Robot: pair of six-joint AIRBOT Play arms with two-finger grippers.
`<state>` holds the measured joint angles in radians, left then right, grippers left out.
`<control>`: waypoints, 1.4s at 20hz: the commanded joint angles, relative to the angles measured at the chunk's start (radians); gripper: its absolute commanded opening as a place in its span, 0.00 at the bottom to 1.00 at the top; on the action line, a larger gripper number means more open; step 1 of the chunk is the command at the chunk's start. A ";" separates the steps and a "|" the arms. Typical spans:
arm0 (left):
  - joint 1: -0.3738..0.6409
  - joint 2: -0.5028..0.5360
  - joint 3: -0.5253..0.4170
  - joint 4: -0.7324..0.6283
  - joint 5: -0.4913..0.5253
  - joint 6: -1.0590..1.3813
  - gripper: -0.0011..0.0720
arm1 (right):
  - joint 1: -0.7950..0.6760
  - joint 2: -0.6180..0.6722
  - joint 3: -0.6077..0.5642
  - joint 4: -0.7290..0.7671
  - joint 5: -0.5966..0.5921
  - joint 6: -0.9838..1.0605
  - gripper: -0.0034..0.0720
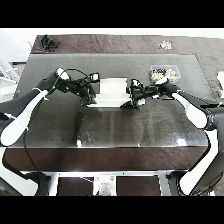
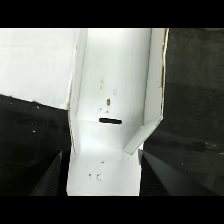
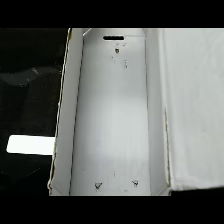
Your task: Fold the box and place the chain.
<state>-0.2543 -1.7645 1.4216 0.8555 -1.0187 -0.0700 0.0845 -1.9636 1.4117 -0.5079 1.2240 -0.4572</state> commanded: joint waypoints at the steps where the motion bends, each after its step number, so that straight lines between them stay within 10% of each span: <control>1: 0.000 -0.002 0.000 -0.023 0.014 0.001 0.77 | 0.000 0.000 0.000 0.000 0.000 0.000 0.81; 18: -0.002 -0.051 0.000 -0.083 -0.011 0.019 0.56 | 0.000 0.000 0.000 0.000 0.000 0.000 0.81; 20: -0.002 -0.051 0.000 -0.090 -0.011 0.024 0.34 | 0.000 0.000 0.000 0.000 0.000 0.000 0.81; 28: -0.002 -0.056 0.000 -0.200 -0.014 0.077 0.34 | 0.000 0.000 0.000 0.000 0.000 0.000 0.81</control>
<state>-0.2558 -1.8183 1.4212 0.7101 -1.0275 -0.0216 0.0845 -1.9636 1.4117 -0.5079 1.2243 -0.4572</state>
